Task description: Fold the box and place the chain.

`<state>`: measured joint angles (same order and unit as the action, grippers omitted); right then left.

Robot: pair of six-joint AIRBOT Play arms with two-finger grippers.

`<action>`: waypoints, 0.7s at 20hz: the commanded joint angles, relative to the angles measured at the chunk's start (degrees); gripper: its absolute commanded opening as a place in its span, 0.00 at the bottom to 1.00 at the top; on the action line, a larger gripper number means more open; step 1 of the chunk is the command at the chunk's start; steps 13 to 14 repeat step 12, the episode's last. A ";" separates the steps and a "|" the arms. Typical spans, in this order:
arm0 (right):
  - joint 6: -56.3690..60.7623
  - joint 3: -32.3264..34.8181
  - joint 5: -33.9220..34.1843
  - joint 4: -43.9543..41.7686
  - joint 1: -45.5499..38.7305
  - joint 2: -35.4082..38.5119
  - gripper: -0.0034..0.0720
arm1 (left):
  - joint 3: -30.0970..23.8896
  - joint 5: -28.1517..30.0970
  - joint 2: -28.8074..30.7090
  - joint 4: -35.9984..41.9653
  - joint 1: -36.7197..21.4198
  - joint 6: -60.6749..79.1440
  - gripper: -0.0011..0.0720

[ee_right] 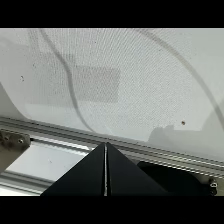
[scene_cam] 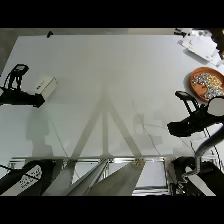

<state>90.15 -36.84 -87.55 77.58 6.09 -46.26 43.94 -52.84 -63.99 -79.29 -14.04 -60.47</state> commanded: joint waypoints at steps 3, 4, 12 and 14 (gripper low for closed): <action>0.02 -0.04 -0.02 0.00 -0.02 0.04 0.06 | 0.04 -3.56 -3.13 2.49 -0.68 -0.46 0.97; 0.02 -0.04 -0.02 0.00 -0.02 0.04 0.06 | 0.04 -3.87 -3.04 2.60 -0.68 -0.87 0.97; 0.02 -0.04 -0.02 0.00 -0.02 0.04 0.06 | 0.07 -4.90 0.81 3.85 -0.66 -1.51 0.97; 0.02 -0.04 -0.02 0.00 -0.02 0.04 0.06 | 0.07 -4.90 0.81 3.85 -0.66 -1.51 0.97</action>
